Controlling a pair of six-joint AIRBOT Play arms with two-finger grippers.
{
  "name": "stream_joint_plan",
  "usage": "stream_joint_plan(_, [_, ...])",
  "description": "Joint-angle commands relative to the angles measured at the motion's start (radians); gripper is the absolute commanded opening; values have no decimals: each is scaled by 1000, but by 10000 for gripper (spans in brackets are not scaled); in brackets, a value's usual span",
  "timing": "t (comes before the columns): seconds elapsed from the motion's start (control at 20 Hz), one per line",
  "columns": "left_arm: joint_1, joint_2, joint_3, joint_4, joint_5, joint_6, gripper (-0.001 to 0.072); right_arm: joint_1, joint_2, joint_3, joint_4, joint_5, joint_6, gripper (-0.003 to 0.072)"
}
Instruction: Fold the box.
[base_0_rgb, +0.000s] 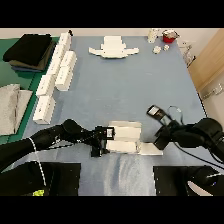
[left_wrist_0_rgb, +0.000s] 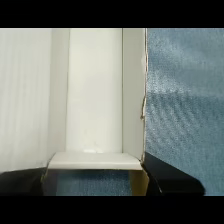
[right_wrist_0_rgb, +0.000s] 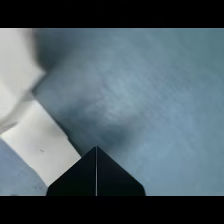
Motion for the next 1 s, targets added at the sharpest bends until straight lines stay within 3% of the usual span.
stream_joint_plan(0.0, [0,0,1,0,1,0,547,-206,12,47,-131,-219,485,1])
stream_joint_plan(0.25, [0,0,1,0,1,0,547,-680,-45,-46,398,-210,286,0])
stream_joint_plan(0.4, [0,0,1,0,1,0,547,-841,-109,-131,626,-204,132,1])
stream_joint_plan(0.95, [0,0,1,0,1,0,547,-834,-148,-198,661,-230,93,1])
